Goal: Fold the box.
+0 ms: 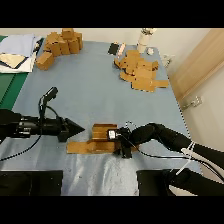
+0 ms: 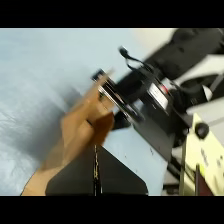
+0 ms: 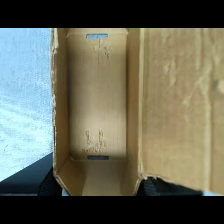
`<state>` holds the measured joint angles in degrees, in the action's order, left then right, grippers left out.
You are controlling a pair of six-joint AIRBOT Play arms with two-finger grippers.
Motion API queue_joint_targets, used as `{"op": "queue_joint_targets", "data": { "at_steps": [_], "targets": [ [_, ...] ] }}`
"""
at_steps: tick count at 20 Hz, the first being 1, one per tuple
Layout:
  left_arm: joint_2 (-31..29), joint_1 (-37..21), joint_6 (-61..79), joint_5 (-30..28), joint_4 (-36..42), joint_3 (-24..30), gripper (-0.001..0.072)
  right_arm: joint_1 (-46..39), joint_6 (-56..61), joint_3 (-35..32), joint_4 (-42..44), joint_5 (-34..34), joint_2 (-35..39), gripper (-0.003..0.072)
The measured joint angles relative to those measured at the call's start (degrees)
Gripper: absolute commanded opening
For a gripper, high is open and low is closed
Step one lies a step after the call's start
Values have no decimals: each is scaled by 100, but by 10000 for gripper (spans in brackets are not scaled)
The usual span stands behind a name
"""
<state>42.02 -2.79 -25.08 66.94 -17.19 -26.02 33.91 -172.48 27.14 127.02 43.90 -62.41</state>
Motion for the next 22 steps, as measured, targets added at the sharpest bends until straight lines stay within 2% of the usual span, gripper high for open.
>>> {"op": "queue_joint_targets", "data": {
  "at_steps": [1,2,3,5,7,8,12,15,20,22],
  "targets": [
    [-24,-144,247,260,-61,0,18,0,0,0,0,0,0,518],
    [-37,-221,470,428,-140,0,217,0,0,0,0,0,0,518],
    [-50,-249,662,505,-254,4,464,0,0,0,2,0,0,518],
    [-61,-249,1045,424,-411,105,486,0,2,0,0,2,0,518],
    [-66,-190,1663,4,-420,345,642,0,4,0,-2,2,0,519],
    [-66,-103,2048,-234,-365,487,671,0,4,0,-4,2,0,518],
    [-11,533,4079,-1285,59,1123,673,0,9,0,-15,2,0,518],
    [232,1152,5108,-1856,404,1355,672,0,9,0,-17,4,0,518],
    [654,1725,5696,-2544,610,1423,668,0,9,0,-20,7,0,518],
    [732,1832,5733,-2658,645,1416,608,0,9,0,-20,7,0,519]
  ]
}}
